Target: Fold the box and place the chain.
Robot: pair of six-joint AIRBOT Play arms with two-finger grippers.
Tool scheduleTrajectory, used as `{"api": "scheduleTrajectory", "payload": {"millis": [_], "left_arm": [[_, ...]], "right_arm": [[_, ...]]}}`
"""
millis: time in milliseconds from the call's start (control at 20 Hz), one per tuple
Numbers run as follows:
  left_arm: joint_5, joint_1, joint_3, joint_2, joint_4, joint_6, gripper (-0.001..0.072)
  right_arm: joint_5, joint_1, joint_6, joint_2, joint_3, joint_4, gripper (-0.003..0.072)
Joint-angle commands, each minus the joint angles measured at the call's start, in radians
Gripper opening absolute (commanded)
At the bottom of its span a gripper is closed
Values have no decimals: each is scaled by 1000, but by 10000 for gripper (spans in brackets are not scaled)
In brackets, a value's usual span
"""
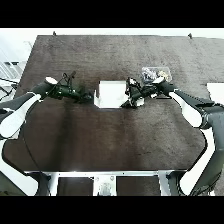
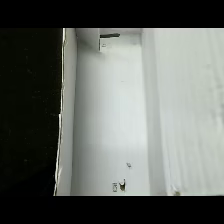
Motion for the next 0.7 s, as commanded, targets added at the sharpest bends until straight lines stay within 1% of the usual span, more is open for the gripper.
{"api": "scheduleTrajectory", "payload": {"millis": [0, 50, 150, 250, 350, 450, 650], "left_arm": [[-33, 0, 19, 2, -42, 19, 346], [-35, 0, 19, 2, -46, 21, 355], [-49, 0, 19, 3, -77, 44, 355], [-46, 0, 19, 22, -77, 53, 356], [-42, -1, 19, 29, -69, 53, 355], [-32, -19, 14, 28, -16, 20, 355], [-5, -52, 15, 28, -10, 14, 355]], "right_arm": [[0, 0, 0, 0, 0, 0, 457], [0, 0, 0, 0, 0, 0, 457], [0, 0, 0, 0, 0, 0, 457], [0, 0, 0, 0, 0, 0, 457], [0, 0, 0, 0, 0, 0, 457], [0, 0, 0, 0, 0, 0, 457], [0, 0, 0, 0, 0, 0, 457]]}}
